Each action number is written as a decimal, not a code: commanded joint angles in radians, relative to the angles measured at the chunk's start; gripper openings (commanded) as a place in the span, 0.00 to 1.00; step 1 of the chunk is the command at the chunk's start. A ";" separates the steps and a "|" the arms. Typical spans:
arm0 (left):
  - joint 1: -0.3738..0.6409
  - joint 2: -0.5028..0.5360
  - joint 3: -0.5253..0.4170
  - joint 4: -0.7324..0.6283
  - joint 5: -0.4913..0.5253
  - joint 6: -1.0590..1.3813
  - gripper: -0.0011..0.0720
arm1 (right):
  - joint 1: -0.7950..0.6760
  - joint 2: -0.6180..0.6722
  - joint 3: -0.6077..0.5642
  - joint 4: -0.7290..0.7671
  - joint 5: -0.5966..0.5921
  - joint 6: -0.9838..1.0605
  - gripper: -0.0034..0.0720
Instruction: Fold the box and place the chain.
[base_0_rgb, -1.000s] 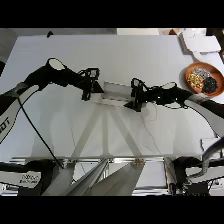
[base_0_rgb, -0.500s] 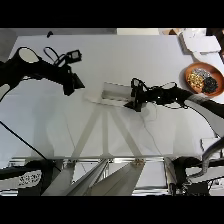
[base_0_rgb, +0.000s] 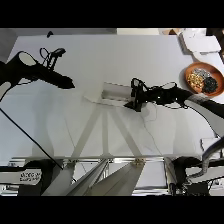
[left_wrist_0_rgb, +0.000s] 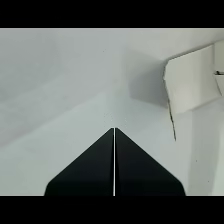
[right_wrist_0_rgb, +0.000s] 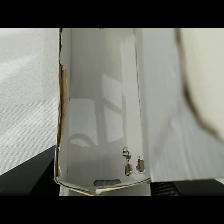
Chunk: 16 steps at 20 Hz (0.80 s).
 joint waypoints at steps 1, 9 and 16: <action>-0.008 -0.092 0.000 -0.074 -0.038 -0.097 0.02 | 0.000 0.000 0.001 0.000 0.000 0.000 0.63; -0.059 -0.152 0.000 -0.315 -0.083 0.072 0.02 | 0.000 0.000 0.001 0.000 0.000 0.000 0.63; -0.103 -0.150 0.000 -0.348 -0.179 0.086 0.02 | 0.000 0.000 0.001 0.000 0.000 0.000 0.63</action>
